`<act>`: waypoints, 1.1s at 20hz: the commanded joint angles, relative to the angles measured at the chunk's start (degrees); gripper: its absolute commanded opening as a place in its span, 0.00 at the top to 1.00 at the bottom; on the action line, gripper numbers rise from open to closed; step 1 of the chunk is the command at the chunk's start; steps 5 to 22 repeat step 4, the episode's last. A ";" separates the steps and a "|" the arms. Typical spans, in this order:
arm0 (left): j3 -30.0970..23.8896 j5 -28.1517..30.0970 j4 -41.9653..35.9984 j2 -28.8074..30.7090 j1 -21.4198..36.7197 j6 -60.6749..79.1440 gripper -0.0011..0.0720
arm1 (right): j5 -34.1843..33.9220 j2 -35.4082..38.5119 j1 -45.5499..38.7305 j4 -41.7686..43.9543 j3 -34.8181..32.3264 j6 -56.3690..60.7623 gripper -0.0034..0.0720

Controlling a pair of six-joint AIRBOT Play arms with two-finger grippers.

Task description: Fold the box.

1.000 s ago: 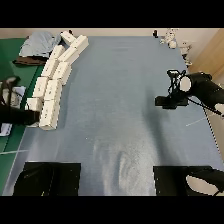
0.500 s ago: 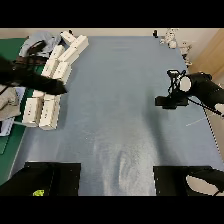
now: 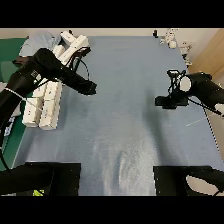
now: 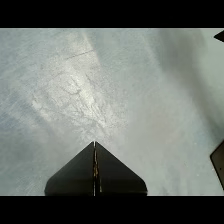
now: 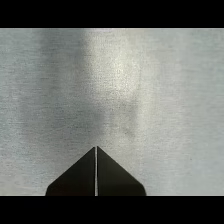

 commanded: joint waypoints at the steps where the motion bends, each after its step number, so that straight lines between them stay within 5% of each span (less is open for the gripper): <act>1: 0.15 0.85 -0.15 -0.92 -1.29 0.02 0.97 | 0.02 -0.02 0.00 0.02 0.04 0.02 0.93; 22: 0.15 0.83 -0.17 -0.92 -1.29 0.02 0.97 | 0.00 0.00 0.00 0.02 0.04 0.02 0.93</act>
